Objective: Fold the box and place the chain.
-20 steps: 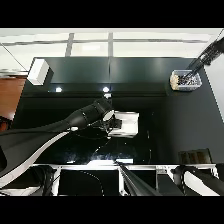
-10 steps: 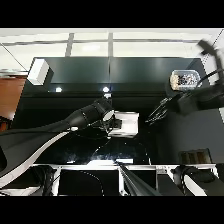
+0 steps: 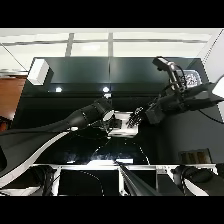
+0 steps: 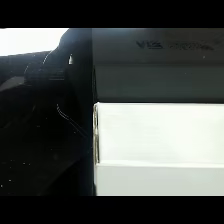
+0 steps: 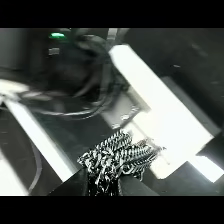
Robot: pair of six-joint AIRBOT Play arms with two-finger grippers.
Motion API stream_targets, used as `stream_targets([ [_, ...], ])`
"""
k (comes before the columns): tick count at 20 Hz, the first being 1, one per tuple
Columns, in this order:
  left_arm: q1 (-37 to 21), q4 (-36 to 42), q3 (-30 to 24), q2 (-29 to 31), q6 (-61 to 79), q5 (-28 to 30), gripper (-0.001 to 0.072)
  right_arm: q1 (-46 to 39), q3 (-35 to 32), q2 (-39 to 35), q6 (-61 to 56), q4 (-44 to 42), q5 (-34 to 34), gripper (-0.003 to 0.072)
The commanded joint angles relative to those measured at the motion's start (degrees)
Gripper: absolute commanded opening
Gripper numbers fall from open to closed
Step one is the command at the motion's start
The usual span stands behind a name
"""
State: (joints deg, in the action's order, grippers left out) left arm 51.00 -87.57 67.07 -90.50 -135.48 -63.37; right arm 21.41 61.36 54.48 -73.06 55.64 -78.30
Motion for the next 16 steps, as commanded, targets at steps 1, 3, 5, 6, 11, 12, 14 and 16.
stream_targets([
  [1, 0.0, 0.3, 0.0, 0.0, 0.0, 0.3, 0.0026, 1.6, -1.3, 3.0, 0.0, 3.1, 4.9, 0.0045],
  [3, 0.0, 1.1, 0.0, 0.0, 0.0, 0.3, 0.0026, 2.0, -3.9, 4.4, 0.0, 1.1, 6.2, 0.0045],
  [5, 0.0, 1.0, 0.0, 0.0, 0.0, 0.3, 0.0026, 3.3, -7.0, 5.9, 0.0, 1.0, 9.4, 0.0045],
  [6, 0.0, 1.0, 0.0, 0.0, 0.0, 0.3, 0.0026, 4.1, -8.2, 6.8, 0.0, 0.8, 12.0, 0.0045],
  [11, 0.0, 1.1, 0.0, 0.0, 0.0, 0.3, 0.0026, 5.3, -9.2, 9.9, -0.1, 0.7, 16.9, 0.0230],
  [12, 0.0, 1.0, 0.0, 0.0, 0.0, 0.4, 0.0026, 4.4, -9.2, 9.4, -0.1, 0.9, 15.3, 0.0302],
  [14, 0.0, 1.0, 0.0, 0.0, 0.0, 0.8, 0.0026, 1.1, -9.2, 7.1, 0.0, 1.7, 10.2, 0.0309],
  [16, 0.0, 1.4, 0.0, 0.0, 0.0, 1.7, 0.0026, -3.7, -9.2, 3.0, 0.1, 4.2, 5.3, 0.0308],
])
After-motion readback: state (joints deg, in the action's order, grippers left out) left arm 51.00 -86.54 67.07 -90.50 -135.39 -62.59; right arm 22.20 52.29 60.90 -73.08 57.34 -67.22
